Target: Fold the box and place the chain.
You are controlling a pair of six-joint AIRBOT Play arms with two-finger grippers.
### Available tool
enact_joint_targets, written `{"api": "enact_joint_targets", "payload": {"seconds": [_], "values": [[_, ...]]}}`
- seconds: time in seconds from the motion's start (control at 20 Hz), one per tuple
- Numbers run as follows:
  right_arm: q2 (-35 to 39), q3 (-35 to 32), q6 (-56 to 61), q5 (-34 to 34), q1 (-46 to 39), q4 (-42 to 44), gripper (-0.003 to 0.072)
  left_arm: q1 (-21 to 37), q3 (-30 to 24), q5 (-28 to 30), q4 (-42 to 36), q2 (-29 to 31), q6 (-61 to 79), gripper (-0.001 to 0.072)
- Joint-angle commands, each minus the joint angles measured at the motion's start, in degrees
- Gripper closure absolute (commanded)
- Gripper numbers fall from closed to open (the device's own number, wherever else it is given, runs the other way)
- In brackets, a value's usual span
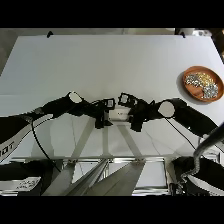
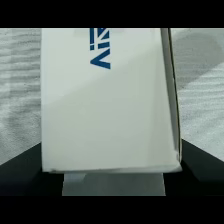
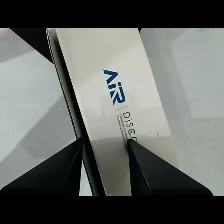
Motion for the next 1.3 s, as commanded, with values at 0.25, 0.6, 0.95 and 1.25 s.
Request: {"api": "enact_joint_targets", "payload": {"seconds": [0.25,0.6,0.95,1.25], "values": [[3.5,0.0,-0.2,-4.3,-0.1,0.5,0.0337,0.0,0.0,0.1,0.1,0.0,0.2,0.0259],[4.5,0.0,-0.2,-3.2,-0.1,0.5,0.0226,0.0,0.0,0.1,0.1,0.0,0.2,0.0259],[4.5,0.0,-0.1,-1.5,-0.1,0.3,0.0570,0.0,0.0,0.1,0.1,0.0,0.2,0.0259],[4.5,-0.1,0.3,-0.8,-0.1,0.5,0.0670,0.0,0.0,0.1,0.1,0.0,0.2,0.0259]]}}
